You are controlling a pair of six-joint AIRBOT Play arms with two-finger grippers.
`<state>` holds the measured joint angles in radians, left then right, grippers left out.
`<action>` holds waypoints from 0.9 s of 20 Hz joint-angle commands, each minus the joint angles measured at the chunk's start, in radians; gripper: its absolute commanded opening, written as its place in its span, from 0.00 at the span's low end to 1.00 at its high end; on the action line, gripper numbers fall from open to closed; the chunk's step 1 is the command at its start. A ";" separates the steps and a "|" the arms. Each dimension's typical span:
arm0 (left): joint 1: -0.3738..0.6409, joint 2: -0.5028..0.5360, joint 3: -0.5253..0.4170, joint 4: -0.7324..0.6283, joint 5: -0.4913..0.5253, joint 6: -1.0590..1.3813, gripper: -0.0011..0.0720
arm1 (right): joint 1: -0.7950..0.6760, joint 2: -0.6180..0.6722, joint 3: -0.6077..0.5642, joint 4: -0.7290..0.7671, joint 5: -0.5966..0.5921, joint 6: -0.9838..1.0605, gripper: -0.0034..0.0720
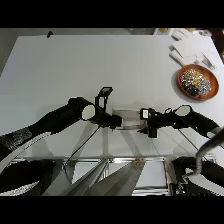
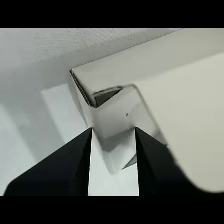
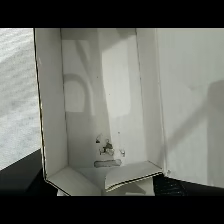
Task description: Fold the box and place the chain.
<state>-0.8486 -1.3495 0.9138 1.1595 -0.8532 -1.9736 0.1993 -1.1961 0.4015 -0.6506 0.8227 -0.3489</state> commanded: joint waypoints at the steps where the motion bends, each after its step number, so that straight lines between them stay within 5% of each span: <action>1: -0.001 -0.008 0.022 0.048 -0.024 -0.056 0.43 | 0.000 -0.001 0.000 0.000 0.000 0.000 0.58; 18: -0.047 -0.120 0.162 0.114 -0.171 -0.164 0.43 | 0.000 -0.001 0.000 0.000 0.000 0.000 0.58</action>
<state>-0.8928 -1.4609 1.0653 1.2613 -0.9977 -2.1185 0.1993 -1.1961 0.4015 -0.6506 0.8227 -0.3492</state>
